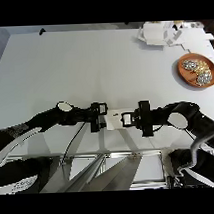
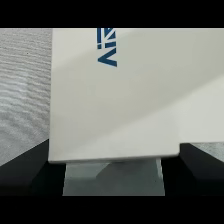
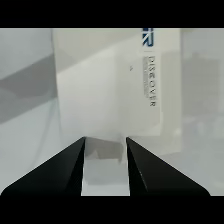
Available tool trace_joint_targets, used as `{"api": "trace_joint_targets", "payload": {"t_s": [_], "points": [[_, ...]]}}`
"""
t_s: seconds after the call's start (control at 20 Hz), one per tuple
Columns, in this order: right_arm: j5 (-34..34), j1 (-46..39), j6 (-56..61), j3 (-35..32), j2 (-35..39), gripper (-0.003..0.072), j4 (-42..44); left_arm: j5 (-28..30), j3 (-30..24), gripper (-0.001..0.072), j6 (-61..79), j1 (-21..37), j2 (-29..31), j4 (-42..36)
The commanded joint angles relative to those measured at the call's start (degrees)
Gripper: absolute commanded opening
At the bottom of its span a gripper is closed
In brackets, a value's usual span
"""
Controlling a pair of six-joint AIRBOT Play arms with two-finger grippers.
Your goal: Fold the box and place the chain.
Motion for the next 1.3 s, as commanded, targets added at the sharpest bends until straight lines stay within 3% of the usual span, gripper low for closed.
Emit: {"api": "trace_joint_targets", "payload": {"t_s": [0.0,0.25,0.55,1.05,1.1,1.25], "points": [[-2.95,0.02,-0.07,-3.34,1.33,0.0316,-1.27,0.07,0.02,0.0138,-0.04,0.02,0.02,-0.02],[-11.47,0.02,0.13,-4.13,1.4,0.0344,-4.39,0.09,0.02,0.0138,-0.04,0.0,0.02,-0.02],[-12.61,0.02,0.13,-4.13,1.62,0.0335,-5.22,0.09,0.02,0.0138,-0.04,0.0,0.02,-0.02],[-14.69,0.02,0.13,-4.11,3.69,0.0215,-5.09,0.07,0.02,0.0138,-0.04,0.0,0.02,-0.02],[-14.67,0.02,0.15,-4.11,4.33,0.0156,-5.09,0.09,0.02,0.0138,-0.04,0.0,0.02,-0.02],[-14.64,0.02,0.15,-4.11,4.72,0.0154,-3.23,0.09,0.02,0.0138,-0.04,0.0,0.02,-0.02]]}}
